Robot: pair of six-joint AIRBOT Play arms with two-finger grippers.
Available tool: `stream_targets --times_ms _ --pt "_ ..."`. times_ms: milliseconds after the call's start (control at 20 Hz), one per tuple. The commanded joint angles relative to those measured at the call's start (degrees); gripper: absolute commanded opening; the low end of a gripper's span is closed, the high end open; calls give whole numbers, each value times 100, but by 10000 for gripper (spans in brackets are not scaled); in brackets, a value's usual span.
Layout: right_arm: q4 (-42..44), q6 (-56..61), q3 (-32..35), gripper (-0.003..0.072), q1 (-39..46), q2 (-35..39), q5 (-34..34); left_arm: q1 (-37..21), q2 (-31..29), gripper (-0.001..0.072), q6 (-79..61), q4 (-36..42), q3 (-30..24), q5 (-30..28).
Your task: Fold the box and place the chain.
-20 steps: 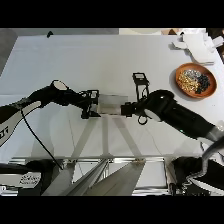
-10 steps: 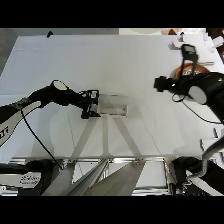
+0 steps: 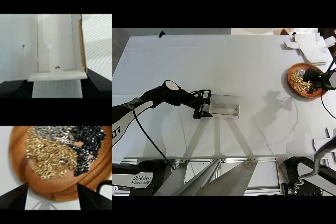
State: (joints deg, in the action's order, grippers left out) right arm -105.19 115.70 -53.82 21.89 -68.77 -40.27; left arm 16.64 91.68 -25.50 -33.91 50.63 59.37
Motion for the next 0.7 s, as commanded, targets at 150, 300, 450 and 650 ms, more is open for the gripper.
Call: stream_targets --times_ms 150,300,450,650 --pt "415 -1093 -1237 662 527 -1703 -116 0 0 340 -2 -2 4 -2" --pt "879 -1217 -1961 662 527 -2470 -601 0 0 340 -2 -2 4 -2" --pt "1261 -1445 -2159 662 527 -2907 -680 0 0 340 -2 -2 4 -2" --pt "1314 -1582 -2159 644 527 -3071 -796 0 0 340 -2 -2 4 0"
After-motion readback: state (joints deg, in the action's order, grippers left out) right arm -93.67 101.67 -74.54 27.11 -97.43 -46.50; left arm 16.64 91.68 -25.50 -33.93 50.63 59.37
